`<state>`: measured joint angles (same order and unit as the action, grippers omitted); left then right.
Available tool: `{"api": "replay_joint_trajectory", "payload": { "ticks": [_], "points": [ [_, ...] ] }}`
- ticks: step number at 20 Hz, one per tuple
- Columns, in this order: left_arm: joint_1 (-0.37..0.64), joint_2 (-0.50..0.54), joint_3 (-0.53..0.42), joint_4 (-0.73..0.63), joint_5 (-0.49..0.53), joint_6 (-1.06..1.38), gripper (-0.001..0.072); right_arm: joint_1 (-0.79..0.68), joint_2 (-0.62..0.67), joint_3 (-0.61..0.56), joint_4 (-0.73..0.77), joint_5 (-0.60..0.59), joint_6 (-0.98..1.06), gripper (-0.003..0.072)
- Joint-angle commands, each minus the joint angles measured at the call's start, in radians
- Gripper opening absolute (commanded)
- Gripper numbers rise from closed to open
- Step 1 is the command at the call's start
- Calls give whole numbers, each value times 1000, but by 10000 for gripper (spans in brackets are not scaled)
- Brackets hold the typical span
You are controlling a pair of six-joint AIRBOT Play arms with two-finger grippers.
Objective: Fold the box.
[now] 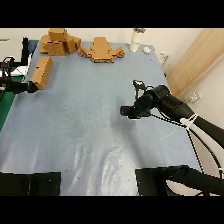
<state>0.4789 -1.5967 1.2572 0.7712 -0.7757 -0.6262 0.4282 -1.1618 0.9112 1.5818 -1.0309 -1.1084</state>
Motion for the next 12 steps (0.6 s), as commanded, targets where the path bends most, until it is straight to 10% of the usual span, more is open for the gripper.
{"api": "replay_joint_trajectory", "payload": {
  "ticks": [1, 2, 3, 12],
  "points": [
    [6, 60, 1, 14, -272, -29, 492, 0, 0, 0, 0, 0, 0, 4],
    [3, 72, 1, -2, -354, -28, 103, 0, 0, 0, 0, 0, 0, 4],
    [-6, 82, 1, -34, -415, -32, 14, 0, 0, 0, 0, 0, 0, 4],
    [-507, 188, 22, 4, -463, -364, 13, 0, 0, 0, 0, 0, 0, 3]
  ]
}}
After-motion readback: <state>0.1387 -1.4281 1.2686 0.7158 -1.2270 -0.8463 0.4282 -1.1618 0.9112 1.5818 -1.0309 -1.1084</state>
